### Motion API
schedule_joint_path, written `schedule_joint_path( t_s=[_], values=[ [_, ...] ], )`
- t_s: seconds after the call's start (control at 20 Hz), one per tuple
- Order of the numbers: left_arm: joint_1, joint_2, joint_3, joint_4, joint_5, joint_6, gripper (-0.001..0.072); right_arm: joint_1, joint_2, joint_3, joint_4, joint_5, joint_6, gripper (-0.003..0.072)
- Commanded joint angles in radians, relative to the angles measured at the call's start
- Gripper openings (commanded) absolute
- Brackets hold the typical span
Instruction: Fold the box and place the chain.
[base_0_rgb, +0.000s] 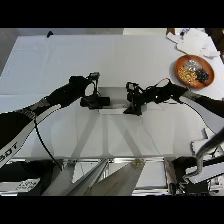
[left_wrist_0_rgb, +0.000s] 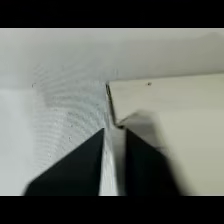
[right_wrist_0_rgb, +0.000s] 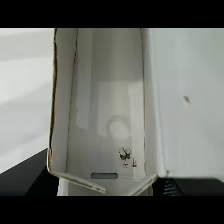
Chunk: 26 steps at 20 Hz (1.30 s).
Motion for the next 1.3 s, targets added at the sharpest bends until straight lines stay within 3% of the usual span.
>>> schedule_joint_path(
  t_s=[0.0, 0.1, 0.25, 0.45, 0.7, 1.0, 1.25],
  values=[
    [0.000, 0.000, 0.001, -0.005, 0.001, 0.009, 0.0281, 0.000, 0.000, 0.000, 0.009, 0.000, 0.002, 0.0457],
    [0.000, 0.003, 0.001, -0.012, 0.000, 0.041, 0.0298, 0.000, 0.000, 0.000, 0.009, 0.000, 0.002, 0.0457],
    [0.001, 0.003, 0.002, -0.068, -0.011, 0.160, 0.0450, 0.000, 0.000, 0.000, 0.010, 0.000, 0.002, 0.0457],
    [0.017, 0.004, 0.001, -0.117, -0.034, 0.267, 0.0511, 0.000, 0.000, 0.000, 0.009, 0.000, 0.002, 0.0457],
    [0.103, 0.058, 0.001, -0.261, -0.013, 0.397, 0.0511, 0.000, 0.000, 0.000, 0.009, 0.000, 0.002, 0.0457],
    [0.216, 0.172, 0.001, -0.272, -0.090, 0.502, 0.0510, 0.000, 0.000, 0.000, 0.009, 0.000, 0.002, 0.0457],
    [0.329, 0.313, -0.008, -0.415, -0.133, 0.845, 0.0510, 0.000, 0.000, 0.000, 0.009, 0.000, 0.002, 0.0457]
  ],
)
